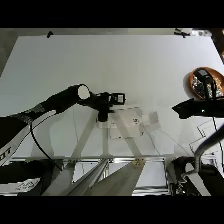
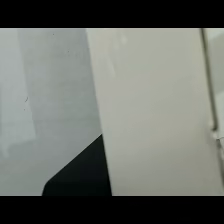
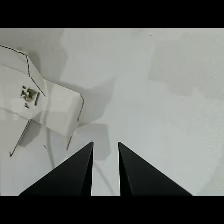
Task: Fold the box and place the chain.
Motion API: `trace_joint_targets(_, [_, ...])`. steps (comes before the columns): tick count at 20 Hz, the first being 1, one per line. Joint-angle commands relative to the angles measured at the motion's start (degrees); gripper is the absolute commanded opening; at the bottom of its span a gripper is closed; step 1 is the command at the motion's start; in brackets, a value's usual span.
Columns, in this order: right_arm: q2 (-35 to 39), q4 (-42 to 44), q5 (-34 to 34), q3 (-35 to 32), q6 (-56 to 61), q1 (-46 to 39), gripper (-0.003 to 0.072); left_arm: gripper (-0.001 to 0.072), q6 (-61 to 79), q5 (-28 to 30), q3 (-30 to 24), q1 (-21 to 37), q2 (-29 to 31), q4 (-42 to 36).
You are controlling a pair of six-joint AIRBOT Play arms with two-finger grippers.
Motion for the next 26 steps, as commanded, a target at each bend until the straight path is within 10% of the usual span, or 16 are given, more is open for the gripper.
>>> trace_joint_targets(1, [0.0, 0.0, -0.2, 0.0, 0.0, 0.0, 0.0156, 0.0002, -3.5, -3.5, 0.7, 0.0, 0.0, 5.2])
trace_joint_targets(26, [0.0, 0.1, -1.0, 0.0, 0.0, 0.0, 0.0156, 0.0002, -12.2, 2.0, 3.6, 0.0, 0.0, 10.3])
